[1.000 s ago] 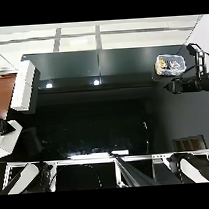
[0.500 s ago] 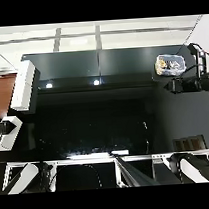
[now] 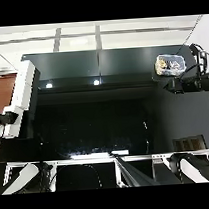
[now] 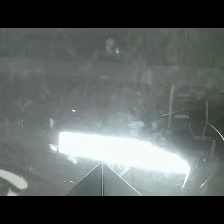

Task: Fold the box and place the chain.

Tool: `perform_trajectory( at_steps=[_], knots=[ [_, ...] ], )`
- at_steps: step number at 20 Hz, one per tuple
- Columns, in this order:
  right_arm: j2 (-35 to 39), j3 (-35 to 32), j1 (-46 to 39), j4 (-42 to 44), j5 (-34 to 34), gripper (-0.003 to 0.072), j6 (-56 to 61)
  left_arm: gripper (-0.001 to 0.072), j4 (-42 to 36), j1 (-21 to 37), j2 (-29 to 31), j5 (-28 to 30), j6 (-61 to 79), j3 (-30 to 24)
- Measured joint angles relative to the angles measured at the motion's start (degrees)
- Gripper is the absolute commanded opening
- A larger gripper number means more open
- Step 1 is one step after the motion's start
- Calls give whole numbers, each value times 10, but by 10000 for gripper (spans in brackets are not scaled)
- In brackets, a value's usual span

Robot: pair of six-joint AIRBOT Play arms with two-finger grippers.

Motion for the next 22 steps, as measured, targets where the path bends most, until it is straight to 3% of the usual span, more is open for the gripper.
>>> perform_trajectory(
  at_steps=[3,4,5,6,10,13,14,16,19,22],
  knots=[
    [0,0,0,0,5,12,10,261,-15,-8,-18,12,7,0],
    [0,0,0,0,6,12,11,328,-18,-11,-21,16,9,0],
    [0,0,0,0,6,12,14,585,-19,-16,-24,17,14,0],
    [0,0,0,0,7,12,15,718,-21,-23,-26,17,18,0],
    [0,0,3,0,21,12,18,719,-21,-56,-11,18,22,26],
    [1,0,4,0,55,11,15,713,-22,-70,29,18,-17,79],
    [3,0,5,1,64,10,8,639,-26,-72,44,18,-39,97],
    [18,-6,10,24,71,10,-29,26,-53,-76,79,6,-103,127],
    [56,-45,33,62,-18,11,-98,21,-92,-98,128,-54,-176,134],
    [75,-109,48,64,-163,11,-138,23,-102,-178,200,-59,-200,65]
  ],
)
